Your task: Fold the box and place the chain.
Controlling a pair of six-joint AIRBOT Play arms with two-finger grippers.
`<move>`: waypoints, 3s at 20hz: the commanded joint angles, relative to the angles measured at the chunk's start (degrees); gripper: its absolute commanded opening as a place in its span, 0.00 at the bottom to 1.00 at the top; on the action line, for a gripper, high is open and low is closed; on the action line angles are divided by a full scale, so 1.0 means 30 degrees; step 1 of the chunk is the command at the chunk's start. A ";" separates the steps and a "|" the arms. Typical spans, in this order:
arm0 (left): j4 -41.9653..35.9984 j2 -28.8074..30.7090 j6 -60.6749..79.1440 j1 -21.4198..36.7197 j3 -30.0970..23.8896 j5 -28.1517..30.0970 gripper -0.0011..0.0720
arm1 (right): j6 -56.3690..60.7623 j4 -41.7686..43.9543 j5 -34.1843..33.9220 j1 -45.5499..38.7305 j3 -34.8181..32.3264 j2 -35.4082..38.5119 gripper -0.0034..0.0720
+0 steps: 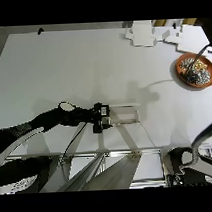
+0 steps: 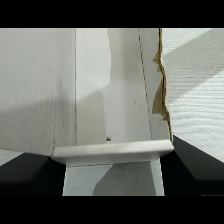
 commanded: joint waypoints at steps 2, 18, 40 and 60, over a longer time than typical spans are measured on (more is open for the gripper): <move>0.0000 0.0007 0.0000 0.0000 0.0000 0.0007 0.30 | -0.0146 0.0284 0.2608 0.1945 0.0000 0.4014 0.06; 0.0000 0.0007 0.0000 0.0000 0.0000 0.0000 0.30 | 0.0131 0.3089 0.3053 1.1387 -0.9049 1.1511 0.06; 0.0000 0.0007 0.0000 0.0000 0.0000 0.0007 0.30 | -0.2849 0.3126 -0.6353 1.7012 -1.6087 0.4532 0.31; 0.0000 0.0007 0.0000 0.0000 0.0000 0.0000 0.30 | 0.1902 -0.2710 -0.4575 0.6331 -1.4855 0.0036 0.36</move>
